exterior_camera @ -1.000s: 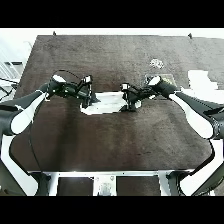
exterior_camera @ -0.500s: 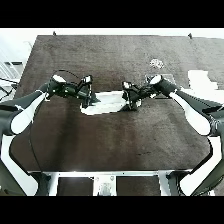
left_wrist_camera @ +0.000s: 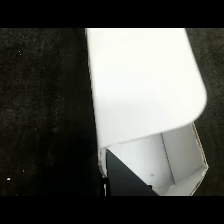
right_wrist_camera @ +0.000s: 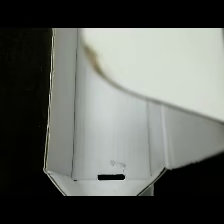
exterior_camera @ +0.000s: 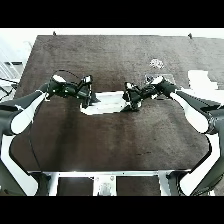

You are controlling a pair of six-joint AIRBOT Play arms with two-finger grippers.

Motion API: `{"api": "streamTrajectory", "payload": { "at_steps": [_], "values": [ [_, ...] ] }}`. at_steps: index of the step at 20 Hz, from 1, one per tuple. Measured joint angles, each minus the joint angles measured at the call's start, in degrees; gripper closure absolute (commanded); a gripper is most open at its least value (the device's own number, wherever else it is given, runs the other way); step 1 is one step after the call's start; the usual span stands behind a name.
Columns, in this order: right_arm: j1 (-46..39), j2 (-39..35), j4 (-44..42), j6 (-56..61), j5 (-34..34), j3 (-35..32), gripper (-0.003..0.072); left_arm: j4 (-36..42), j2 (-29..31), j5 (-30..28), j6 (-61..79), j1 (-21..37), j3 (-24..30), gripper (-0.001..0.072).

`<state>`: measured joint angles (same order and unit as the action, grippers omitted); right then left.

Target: Fold the box and place the chain.

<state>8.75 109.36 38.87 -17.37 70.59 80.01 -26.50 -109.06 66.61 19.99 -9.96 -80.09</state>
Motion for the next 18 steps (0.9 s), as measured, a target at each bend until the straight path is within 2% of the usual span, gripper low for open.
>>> {"api": "streamTrajectory", "payload": {
  "at_steps": [7, 18],
  "values": [
    [0.09, 0.39, -3.21, -1.46, 2.19, 0.5, 0.0046, 0.0, 0.0, -0.04, 0.0, 0.0, 0.0, 0.0688],
    [1.51, 1.81, -4.85, -2.58, 1.07, 0.66, 0.0046, 0.0, 0.0, -0.07, -0.02, 0.0, 0.0, 0.0688]
  ]
}}
